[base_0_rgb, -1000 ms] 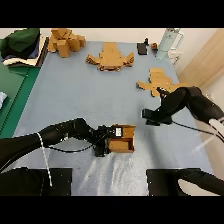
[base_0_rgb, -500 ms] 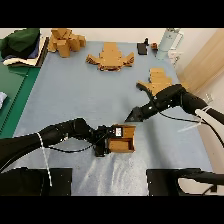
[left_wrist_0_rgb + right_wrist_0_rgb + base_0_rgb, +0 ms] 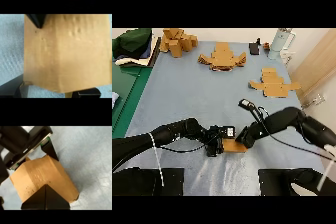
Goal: Fold the box.
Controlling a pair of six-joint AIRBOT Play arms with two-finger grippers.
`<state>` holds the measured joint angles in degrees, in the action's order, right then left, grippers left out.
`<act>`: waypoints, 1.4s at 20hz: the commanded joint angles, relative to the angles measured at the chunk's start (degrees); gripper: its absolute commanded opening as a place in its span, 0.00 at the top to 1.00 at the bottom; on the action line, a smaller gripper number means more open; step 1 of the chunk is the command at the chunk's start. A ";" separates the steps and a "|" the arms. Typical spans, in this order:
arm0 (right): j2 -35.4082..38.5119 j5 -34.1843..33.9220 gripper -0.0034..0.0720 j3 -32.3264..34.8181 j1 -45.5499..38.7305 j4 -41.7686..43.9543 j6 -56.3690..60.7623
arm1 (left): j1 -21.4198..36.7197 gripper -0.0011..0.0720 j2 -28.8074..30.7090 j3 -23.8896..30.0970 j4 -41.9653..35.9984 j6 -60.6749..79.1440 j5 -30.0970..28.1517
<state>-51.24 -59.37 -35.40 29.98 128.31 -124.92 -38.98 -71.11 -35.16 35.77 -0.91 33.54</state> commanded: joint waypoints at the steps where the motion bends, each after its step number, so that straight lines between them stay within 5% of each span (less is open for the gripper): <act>1: 5.86 9.31 0.95 3.89 6.40 -7.82 1.46 | 0.04 0.26 0.04 -0.02 0.00 0.00 0.00; 7: 9.90 19.61 0.95 6.88 17.59 -22.12 5.73 | 0.04 0.26 0.04 -0.04 0.00 0.00 0.00; 15: 10.23 17.97 0.94 7.21 25.49 -28.30 5.95 | 0.04 0.26 0.04 -0.02 0.00 0.00 -0.02; 16: 10.14 17.16 0.88 7.21 25.49 -28.72 5.95 | 0.04 0.26 0.04 -0.02 0.00 0.00 0.04; 18: 9.64 15.96 0.45 7.21 25.49 -31.01 5.95 | 0.04 0.26 0.04 -0.04 0.00 0.00 0.00; 22: 9.51 15.52 0.41 6.88 25.49 -33.64 5.95 | 0.02 0.26 0.04 -0.02 0.00 0.00 0.00; 24: 9.53 15.56 0.25 6.84 25.49 -33.62 5.95 | 0.04 0.26 0.04 -0.02 0.00 0.00 -0.02; 28: 9.53 15.30 0.26 6.84 25.49 -33.62 5.95 | 0.04 0.26 0.04 -0.04 0.00 0.00 0.00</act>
